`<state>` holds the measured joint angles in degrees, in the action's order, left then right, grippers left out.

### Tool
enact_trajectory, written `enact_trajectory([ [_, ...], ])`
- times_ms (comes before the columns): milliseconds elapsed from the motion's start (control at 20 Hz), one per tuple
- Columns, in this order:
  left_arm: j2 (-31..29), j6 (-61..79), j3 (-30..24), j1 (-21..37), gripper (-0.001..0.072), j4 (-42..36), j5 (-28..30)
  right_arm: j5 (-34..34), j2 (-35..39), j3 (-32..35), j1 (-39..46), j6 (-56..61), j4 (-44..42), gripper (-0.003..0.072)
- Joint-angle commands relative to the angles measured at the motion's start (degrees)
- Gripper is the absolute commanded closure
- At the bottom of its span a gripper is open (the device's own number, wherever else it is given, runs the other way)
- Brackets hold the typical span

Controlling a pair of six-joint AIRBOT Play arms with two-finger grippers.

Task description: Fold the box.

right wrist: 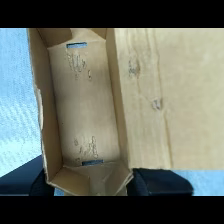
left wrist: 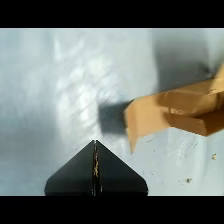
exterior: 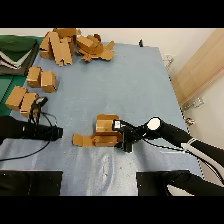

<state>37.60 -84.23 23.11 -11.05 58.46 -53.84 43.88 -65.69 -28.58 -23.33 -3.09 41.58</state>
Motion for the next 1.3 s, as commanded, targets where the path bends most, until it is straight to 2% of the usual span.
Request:
enact_trajectory([
  [0,-0.46,-6.05,-6.99,1.38,0.0695,-8.96,0.07,0.02,0.04,-0.02,0.0,0.0,0.0,0.0246],
  [100,-0.44,-4.94,-8.35,1.38,0.0695,-13.97,2.64,0.02,0.04,-0.04,0.0,0.0,-0.04,0.0246],
  [350,1.97,-5.14,-8.59,1.38,0.0695,-16.57,5.84,0.02,0.04,-0.02,0.0,0.0,-0.04,0.0245],
  [500,6.19,-3.21,-8.59,0.17,0.0696,-18.93,8.83,0.04,0.04,-0.02,0.0,0.0,-0.04,0.0245],
  [650,12.11,3.06,-8.59,-3.52,0.0695,-26.53,12.9,0.04,0.04,-0.04,0.0,0.0,-0.04,0.0245],
  [850,20.63,18.38,-8.55,-4.83,0.0696,-42.77,12.63,0.07,0.04,-0.02,0.0,0.0,-0.04,0.0245],
  [950,21.99,26.14,-8.52,-5.29,0.0696,-50.49,12.31,0.26,0.04,-0.02,0.0,0.0,-0.04,0.0245],
  [1250,22.03,28.33,-8.52,-5.4,0.0695,-52.09,12.11,0.24,0.04,-0.02,0.0,0.0,-0.04,0.0245],
])
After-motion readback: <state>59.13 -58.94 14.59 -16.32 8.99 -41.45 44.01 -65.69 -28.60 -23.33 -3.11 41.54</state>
